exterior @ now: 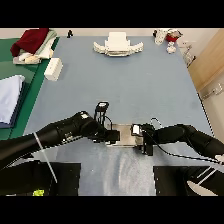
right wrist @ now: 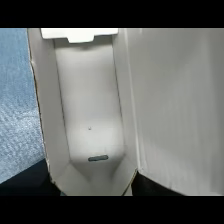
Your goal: Fold the box.
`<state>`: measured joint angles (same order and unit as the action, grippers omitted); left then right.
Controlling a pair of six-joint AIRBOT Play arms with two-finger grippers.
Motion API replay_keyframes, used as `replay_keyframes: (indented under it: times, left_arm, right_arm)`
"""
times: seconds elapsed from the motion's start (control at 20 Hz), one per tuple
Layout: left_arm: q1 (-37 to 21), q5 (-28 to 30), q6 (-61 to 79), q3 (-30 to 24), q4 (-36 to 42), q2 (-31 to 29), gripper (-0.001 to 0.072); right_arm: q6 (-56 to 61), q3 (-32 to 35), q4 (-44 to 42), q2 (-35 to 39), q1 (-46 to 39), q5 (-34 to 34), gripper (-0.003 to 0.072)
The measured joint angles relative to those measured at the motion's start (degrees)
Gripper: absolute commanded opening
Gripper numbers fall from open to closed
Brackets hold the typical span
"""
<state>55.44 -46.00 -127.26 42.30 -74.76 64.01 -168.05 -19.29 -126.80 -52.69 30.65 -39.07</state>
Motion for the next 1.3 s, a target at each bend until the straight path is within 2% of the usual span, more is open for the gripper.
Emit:
replay_keyframes:
  times: [0.25, 0.45, 0.5, 0.55, 0.6, 0.95, 1.0, 1.05, 1.1, 1.3]
  left_arm:
    - [4.3, -7.3, -11.7, 7.0, -9.1, 7.1, 0.0458]
    - [5.5, -9.7, -16.4, 10.1, -11.9, 11.4, 0.0458]
    - [5.7, -10.1, -17.3, 10.4, -12.3, 12.0, 0.0363]
    - [5.8, -10.4, -18.2, 10.7, -12.6, 12.5, 0.0055]
    - [5.8, -11.1, -18.8, 10.9, -13.1, 12.9, 0.0012]
    - [6.0, -12.1, -20.3, 11.4, -14.1, 13.8, 0.0014]
    - [6.0, -12.1, -20.4, 11.4, -14.1, 13.8, 0.0055]
    - [6.0, -11.9, -20.5, 11.5, -14.1, 13.8, 0.0375]
    - [6.0, -10.4, -20.6, 11.5, -14.1, 14.0, 0.0547]
    - [6.1, -11.0, -20.6, 11.8, -14.1, 13.8, 0.0546]
  right_arm:
    - [0.0, 0.0, 0.0, 0.0, 0.0, 0.0, 0.0479]
    - [0.0, 0.0, 0.0, 0.0, 0.0, 0.0, 0.0479]
    - [0.0, 0.0, 0.0, 0.0, 0.0, 0.0, 0.0479]
    - [0.0, 0.0, 0.0, 0.0, 0.0, 0.0, 0.0478]
    - [0.0, 0.0, 0.0, 0.0, 0.0, 0.0, 0.0478]
    - [0.0, 0.0, 0.0, 0.0, 0.0, 0.0, 0.0478]
    - [0.0, 0.0, 0.0, 0.0, 0.0, 0.0, 0.0479]
    - [0.0, 0.0, 0.0, 0.0, 0.0, 0.0, 0.0478]
    - [0.0, 0.0, 0.0, 0.0, 0.0, 0.0, 0.0478]
    - [0.0, 0.0, 0.0, 0.0, 0.0, 0.0, 0.0479]
